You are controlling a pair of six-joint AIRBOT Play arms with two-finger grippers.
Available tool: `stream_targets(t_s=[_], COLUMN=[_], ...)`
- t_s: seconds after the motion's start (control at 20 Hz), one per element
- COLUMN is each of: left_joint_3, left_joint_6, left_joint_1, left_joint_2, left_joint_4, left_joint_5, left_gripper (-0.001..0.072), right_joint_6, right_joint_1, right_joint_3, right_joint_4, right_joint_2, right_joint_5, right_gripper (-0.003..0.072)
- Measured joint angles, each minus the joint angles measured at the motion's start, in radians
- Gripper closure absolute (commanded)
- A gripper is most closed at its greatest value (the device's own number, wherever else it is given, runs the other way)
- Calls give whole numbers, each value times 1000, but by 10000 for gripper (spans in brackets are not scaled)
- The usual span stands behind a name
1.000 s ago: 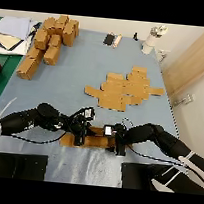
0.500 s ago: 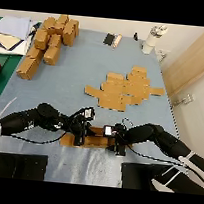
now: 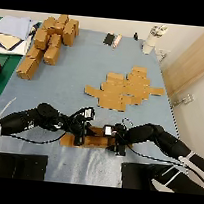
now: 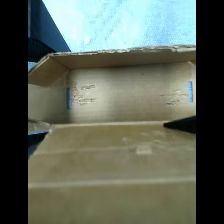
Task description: Fold the box.
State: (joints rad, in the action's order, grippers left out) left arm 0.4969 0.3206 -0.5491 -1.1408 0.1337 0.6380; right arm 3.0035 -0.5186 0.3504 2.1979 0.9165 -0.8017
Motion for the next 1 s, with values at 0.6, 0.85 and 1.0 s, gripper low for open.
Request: stream_targets(t_s=[0.6,0.85,1.0], left_joint_3=[0,1,1], left_joint_6=[0,-59,-180], left_joint_1=[0,4,13], left_joint_2=[0,7,49], left_joint_4=[-6,-5,13], left_joint_5=[0,-31,-75], left_gripper=[696,175,174], right_joint_6=[-2,-6,-4], right_joint_1=[0,0,0], right_joint_3=[0,0,0], right_joint_4=[5,8,8], right_joint_2=[0,0,0], right_joint_5=[-2,-1,-1], right_gripper=[192,192,192])
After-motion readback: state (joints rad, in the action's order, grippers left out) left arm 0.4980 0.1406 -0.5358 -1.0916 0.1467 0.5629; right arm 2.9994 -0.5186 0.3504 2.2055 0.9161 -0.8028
